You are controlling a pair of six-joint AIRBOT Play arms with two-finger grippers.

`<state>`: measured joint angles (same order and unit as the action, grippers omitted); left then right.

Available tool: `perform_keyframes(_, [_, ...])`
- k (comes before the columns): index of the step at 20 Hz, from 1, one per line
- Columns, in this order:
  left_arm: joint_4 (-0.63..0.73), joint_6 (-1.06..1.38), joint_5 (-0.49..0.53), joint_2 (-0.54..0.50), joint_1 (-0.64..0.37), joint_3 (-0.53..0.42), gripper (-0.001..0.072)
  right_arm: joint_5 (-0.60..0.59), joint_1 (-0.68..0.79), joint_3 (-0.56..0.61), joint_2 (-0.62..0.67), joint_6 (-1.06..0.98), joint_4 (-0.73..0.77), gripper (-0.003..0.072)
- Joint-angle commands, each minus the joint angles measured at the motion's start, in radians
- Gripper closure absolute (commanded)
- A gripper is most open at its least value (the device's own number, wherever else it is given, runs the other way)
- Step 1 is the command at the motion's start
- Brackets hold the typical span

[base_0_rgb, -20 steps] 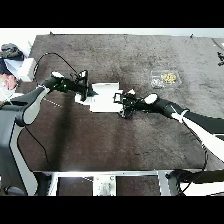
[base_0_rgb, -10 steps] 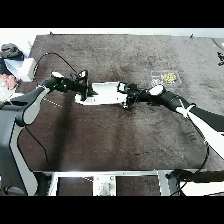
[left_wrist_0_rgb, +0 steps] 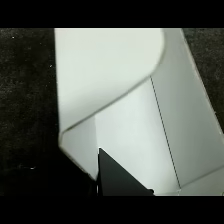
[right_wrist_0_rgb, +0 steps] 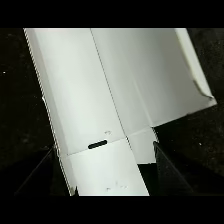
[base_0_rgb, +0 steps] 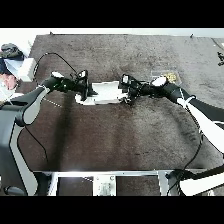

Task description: Fold the box and place the chain.

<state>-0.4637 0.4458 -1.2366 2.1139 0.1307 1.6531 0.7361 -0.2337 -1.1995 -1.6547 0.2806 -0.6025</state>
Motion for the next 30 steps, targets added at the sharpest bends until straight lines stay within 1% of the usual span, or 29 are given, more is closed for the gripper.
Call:
perform_keyframes(1, [0.000,0.000,-0.001,0.000,0.000,0.000,0.0698,0.117,0.031,-0.068,-0.047,-0.004,0.004,-0.0024])
perform_keyframes(3, [0.000,0.000,-0.001,0.000,0.000,0.000,0.0698,0.177,0.035,-0.116,-0.079,-0.005,0.005,-0.0024])
perform_keyframes(8, [0.000,0.000,-0.001,0.000,0.000,0.000,0.0698,0.182,0.040,-0.172,-0.102,-0.004,0.000,-0.0024])
perform_keyframes(11, [0.000,0.000,-0.001,0.000,0.000,0.000,0.0698,0.261,0.044,-0.232,-0.156,-0.034,-0.007,-0.0024])
perform_keyframes(16, [0.000,0.000,-0.001,0.000,0.000,0.000,0.0698,0.344,0.050,-0.319,-0.241,-0.045,-0.008,-0.0024])
perform_keyframes(22, [0.000,0.000,-0.001,0.000,0.000,0.000,0.0698,0.456,0.052,-0.417,-0.328,-0.106,-0.007,-0.0023])
perform_keyframes(27, [0.000,0.000,-0.001,0.000,0.000,0.000,0.0698,0.491,0.064,-0.426,-0.361,-0.121,-0.007,-0.0019])
perform_keyframes(28, [0.000,0.000,-0.001,0.000,0.000,0.000,0.0698,0.496,0.064,-0.426,-0.364,-0.121,-0.005,0.0027])
perform_keyframes(30, [0.000,0.000,-0.001,0.000,0.000,0.000,0.0698,0.499,0.060,-0.427,-0.370,-0.120,0.004,0.0028])
